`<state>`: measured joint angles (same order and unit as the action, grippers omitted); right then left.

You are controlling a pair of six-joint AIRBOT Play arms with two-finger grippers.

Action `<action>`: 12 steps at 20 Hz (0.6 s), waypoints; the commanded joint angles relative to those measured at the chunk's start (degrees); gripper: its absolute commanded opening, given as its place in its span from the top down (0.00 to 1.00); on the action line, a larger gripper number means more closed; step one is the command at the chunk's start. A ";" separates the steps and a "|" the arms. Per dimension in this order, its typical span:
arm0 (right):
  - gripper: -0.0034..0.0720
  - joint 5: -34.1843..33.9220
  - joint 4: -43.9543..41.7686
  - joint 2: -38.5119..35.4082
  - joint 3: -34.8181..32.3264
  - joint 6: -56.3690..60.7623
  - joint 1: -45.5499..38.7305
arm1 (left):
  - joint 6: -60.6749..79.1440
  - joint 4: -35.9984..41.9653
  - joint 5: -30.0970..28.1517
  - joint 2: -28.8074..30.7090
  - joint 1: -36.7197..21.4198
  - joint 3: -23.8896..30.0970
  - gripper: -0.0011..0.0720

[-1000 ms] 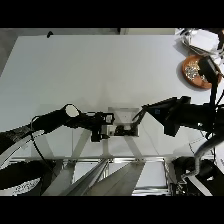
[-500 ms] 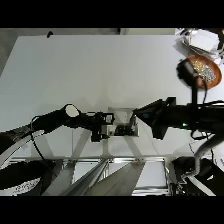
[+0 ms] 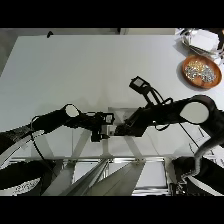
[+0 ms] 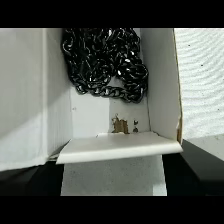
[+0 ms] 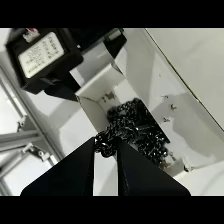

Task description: Fold the box and place the chain.

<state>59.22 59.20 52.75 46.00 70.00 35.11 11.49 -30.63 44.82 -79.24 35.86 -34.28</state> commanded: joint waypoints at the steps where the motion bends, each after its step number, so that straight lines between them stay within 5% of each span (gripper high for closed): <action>1: 0.94 0.13 1.18 5.90 0.02 0.00 0.66 | 0.02 -0.02 0.00 0.04 -0.04 0.02 0.64; 8: 0.94 1.79 1.62 13.20 0.02 0.59 0.66 | 0.02 -0.02 0.00 0.04 -0.04 0.02 0.64; 12: 0.75 4.26 4.63 13.38 0.02 3.69 0.63 | 0.04 -0.02 0.00 0.04 -0.04 0.02 0.64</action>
<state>61.49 62.00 65.47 46.02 71.96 35.70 11.49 -30.63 44.82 -79.24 35.86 -34.28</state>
